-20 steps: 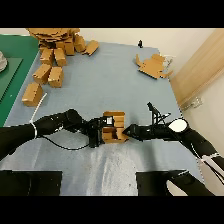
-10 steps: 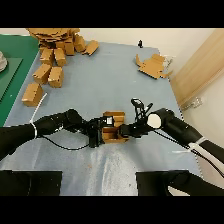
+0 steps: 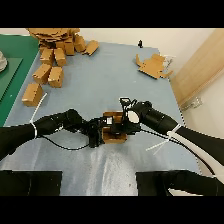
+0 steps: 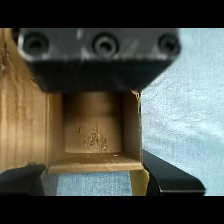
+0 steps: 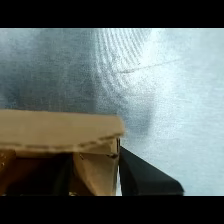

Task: Fold the box.

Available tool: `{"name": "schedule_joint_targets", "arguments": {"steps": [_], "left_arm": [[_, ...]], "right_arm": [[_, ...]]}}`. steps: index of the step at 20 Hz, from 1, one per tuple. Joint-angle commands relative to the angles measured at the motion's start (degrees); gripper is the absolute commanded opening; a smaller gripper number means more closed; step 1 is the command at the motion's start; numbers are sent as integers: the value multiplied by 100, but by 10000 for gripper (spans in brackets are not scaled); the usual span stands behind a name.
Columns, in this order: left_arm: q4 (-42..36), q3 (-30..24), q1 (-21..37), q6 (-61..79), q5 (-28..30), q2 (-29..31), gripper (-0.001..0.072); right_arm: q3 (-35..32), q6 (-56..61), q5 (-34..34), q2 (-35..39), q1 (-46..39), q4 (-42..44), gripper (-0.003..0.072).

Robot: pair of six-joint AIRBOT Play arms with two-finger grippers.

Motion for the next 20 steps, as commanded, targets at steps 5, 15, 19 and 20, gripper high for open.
{"name": "schedule_joint_targets", "arguments": {"steps": [5, 15, 19, 20], "left_arm": [[-2, 4, 4, 0, 2, 2, 404], [-2, 4, 4, 0, 4, 2, 404], [-2, 4, 4, 0, 2, 0, 404], [-2, 4, 4, 0, 4, 0, 404]], "right_arm": [[160, 518, 426, -144, 149, -411, 356], [151, 511, 297, -470, 219, -463, 54], [151, 514, 234, -468, 306, -511, 9], [151, 514, 240, -468, 304, -509, 94]]}}
